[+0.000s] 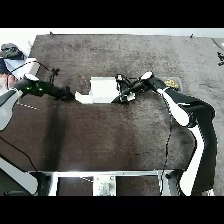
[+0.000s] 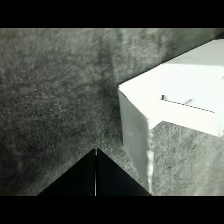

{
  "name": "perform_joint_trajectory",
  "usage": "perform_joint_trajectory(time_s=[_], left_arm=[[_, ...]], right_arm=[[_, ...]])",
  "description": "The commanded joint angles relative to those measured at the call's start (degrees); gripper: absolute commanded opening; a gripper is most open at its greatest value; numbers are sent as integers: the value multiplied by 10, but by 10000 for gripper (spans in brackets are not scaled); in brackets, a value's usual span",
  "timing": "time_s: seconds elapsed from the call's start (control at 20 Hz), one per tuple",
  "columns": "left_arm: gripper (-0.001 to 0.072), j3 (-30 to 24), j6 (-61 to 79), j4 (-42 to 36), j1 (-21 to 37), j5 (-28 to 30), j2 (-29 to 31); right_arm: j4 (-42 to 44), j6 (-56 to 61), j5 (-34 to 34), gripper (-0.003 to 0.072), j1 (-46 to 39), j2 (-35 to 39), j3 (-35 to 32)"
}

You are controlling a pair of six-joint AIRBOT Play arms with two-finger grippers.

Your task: Fold the box and place the chain.

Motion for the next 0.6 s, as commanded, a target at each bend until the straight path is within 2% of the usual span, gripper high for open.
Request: perform_joint_trajectory(time_s=[0.0,0.3,0.45,0.5,0.55], left_arm=[[15,-15,28,-48,-9,0,-17],[17,-15,32,-65,-64,40,-23],[18,-14,55,-127,-70,24,-21],[61,-9,56,-137,-70,18,-20],[238,-3,55,-138,-70,18,-19]], right_arm=[[0,0,0,375,0,0,0],[0,0,0,375,0,0,0],[0,0,0,375,0,0,0],[0,0,0,374,0,0,0],[0,0,0,375,0,0,0]])
